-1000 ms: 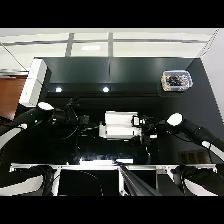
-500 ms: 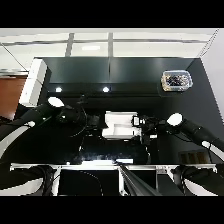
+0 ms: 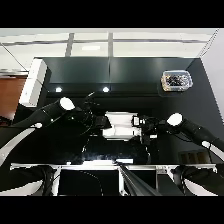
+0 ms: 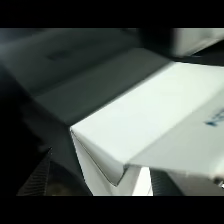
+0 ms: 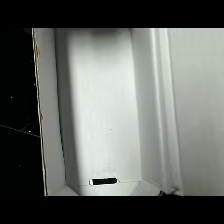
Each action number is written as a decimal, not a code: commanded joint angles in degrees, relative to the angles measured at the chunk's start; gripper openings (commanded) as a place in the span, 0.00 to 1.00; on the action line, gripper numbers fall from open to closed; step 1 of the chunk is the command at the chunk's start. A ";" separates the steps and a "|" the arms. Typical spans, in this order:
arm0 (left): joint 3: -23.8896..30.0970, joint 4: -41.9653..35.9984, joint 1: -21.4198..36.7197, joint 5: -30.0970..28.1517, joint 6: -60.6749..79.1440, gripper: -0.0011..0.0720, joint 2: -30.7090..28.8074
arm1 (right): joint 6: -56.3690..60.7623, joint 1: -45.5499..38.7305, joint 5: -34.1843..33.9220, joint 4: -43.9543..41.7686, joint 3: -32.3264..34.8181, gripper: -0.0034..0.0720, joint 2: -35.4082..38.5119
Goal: Fold the box and place the chain.
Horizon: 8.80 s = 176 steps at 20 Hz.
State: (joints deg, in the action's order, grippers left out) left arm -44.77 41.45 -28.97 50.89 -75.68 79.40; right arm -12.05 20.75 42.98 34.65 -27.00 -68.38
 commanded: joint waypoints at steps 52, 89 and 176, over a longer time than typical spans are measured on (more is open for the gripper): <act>-17.07 46.05 -23.89 9.64 -61.29 0.41 7.21 | 0.07 0.07 -0.15 -0.09 0.04 0.68 -0.04; -18.56 44.83 -23.87 11.17 -61.33 0.05 8.37 | 2.21 0.02 2.95 0.94 -0.02 0.89 2.34; -18.51 43.74 -23.74 15.65 -61.27 0.06 10.34 | 83.54 -26.12 25.94 9.33 1.33 0.07 -0.31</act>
State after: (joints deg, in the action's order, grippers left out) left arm -63.31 85.45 -52.77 65.80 -136.92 89.71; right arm 73.47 -10.00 69.80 48.21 -26.61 -66.08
